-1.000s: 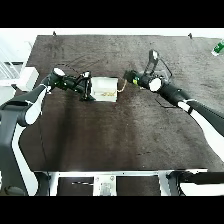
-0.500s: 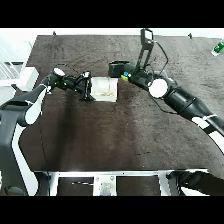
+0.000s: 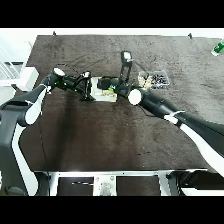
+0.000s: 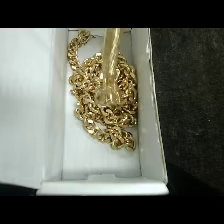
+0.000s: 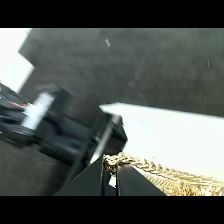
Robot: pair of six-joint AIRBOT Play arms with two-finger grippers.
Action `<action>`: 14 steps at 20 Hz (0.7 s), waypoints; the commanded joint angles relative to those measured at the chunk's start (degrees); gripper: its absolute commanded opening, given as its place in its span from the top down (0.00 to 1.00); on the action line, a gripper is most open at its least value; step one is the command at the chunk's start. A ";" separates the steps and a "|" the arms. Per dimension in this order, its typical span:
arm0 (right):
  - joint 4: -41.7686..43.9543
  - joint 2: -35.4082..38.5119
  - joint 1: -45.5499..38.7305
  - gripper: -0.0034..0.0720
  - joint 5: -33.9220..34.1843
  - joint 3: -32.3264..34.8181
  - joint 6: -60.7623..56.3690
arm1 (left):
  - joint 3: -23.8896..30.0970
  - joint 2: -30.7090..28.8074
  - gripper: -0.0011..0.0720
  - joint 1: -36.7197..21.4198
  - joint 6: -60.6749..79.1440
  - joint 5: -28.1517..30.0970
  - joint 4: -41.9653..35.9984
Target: Fold the box and place the chain.
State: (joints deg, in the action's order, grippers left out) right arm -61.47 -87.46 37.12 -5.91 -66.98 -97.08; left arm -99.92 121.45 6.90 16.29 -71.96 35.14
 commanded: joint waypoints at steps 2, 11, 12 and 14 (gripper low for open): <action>0.00 -7.91 1.44 0.94 5.64 -0.81 -5.35 | -0.02 -0.02 0.31 0.02 0.04 0.02 0.00; -4.44 4.68 -9.35 0.05 -1.70 5.03 -4.04 | -0.02 -0.02 0.31 0.02 0.02 -0.02 0.00; -4.39 6.62 -12.55 0.05 -1.70 7.93 -4.07 | -0.02 -0.02 0.31 0.02 0.02 -0.02 0.00; -3.87 8.22 -18.99 0.05 -1.68 13.64 -5.73 | -0.02 -0.02 0.31 0.02 0.04 0.02 0.00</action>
